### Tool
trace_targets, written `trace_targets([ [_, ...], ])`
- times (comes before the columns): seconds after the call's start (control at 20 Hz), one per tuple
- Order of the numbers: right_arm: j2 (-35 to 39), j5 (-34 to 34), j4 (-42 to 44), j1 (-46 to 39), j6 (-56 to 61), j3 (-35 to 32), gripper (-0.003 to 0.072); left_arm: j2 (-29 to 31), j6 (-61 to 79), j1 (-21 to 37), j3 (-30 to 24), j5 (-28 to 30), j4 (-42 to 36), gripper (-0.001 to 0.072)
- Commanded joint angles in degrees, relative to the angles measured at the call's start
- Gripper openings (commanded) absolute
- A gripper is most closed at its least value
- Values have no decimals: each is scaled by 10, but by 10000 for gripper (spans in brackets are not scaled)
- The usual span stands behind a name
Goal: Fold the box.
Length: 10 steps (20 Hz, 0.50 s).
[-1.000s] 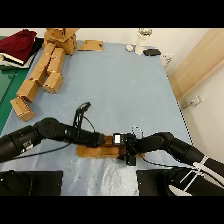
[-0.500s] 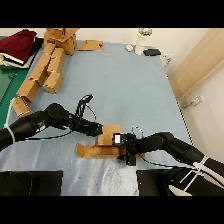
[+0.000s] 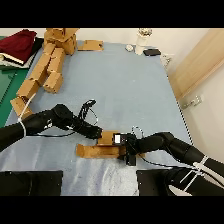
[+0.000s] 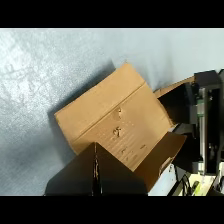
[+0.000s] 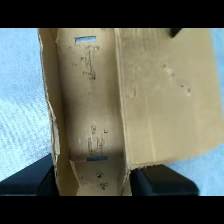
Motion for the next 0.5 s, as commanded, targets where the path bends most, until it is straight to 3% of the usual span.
trace_targets([
  [0.0, 0, 0, 0, 1, 0, 0, 505, -22, 8, 6, 0, -28, 3, 11],
  [0.25, 0, 0, 0, 1, 0, 0, 505, -2, 43, 39, 17, -57, 3, 10],
  [0.45, 0, 0, 0, 1, 0, 0, 505, 58, 130, 104, 17, -116, 2, 8],
])
